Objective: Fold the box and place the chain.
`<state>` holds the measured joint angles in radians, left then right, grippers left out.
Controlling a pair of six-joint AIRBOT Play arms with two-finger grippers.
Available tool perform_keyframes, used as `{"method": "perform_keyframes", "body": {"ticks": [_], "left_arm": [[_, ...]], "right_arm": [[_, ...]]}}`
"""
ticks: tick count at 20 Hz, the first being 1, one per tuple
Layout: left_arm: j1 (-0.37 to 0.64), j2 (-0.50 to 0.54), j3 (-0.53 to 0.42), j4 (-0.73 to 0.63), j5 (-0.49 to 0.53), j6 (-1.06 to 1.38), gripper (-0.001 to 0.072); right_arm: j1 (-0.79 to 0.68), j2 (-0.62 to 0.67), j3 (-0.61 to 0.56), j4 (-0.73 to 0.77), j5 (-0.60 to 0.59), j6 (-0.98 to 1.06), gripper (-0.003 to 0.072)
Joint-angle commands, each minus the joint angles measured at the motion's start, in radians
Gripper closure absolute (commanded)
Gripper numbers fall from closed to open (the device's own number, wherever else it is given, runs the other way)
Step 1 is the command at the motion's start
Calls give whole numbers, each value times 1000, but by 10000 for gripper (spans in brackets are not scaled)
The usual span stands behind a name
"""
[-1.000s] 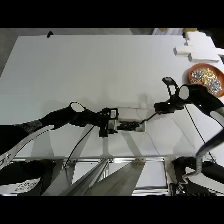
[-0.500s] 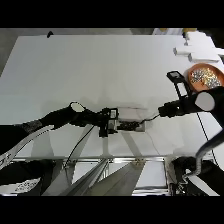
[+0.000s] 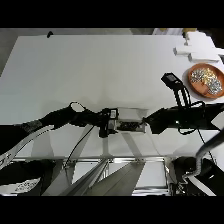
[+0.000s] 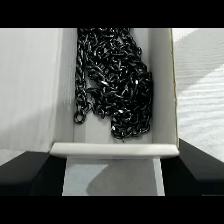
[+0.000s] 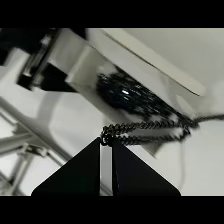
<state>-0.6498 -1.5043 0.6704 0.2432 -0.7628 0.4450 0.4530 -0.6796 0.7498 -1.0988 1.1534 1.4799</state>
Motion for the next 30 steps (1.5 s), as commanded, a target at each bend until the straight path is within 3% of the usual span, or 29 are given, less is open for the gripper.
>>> {"method": "perform_keyframes", "body": {"ticks": [1,9,15,17,21,25,30], "left_arm": [[0,0,0,0,-1,0,643],[0,0,0,0,-1,0,643],[0,0,0,0,-1,0,643],[0,0,0,0,-1,0,643],[0,0,0,0,-2,0,643],[0,0,0,0,-5,0,643],[0,0,0,0,-5,0,643]], "right_arm": [[71,3,0,95,-101,-21,672],[168,-80,0,152,-235,-41,672],[169,-259,-5,18,-213,-37,664],[169,-324,-5,14,-195,-38,528],[164,-335,17,-28,-172,-47,506],[23,-287,132,-144,-4,-66,508],[-188,-261,120,-228,34,-126,513]]}}
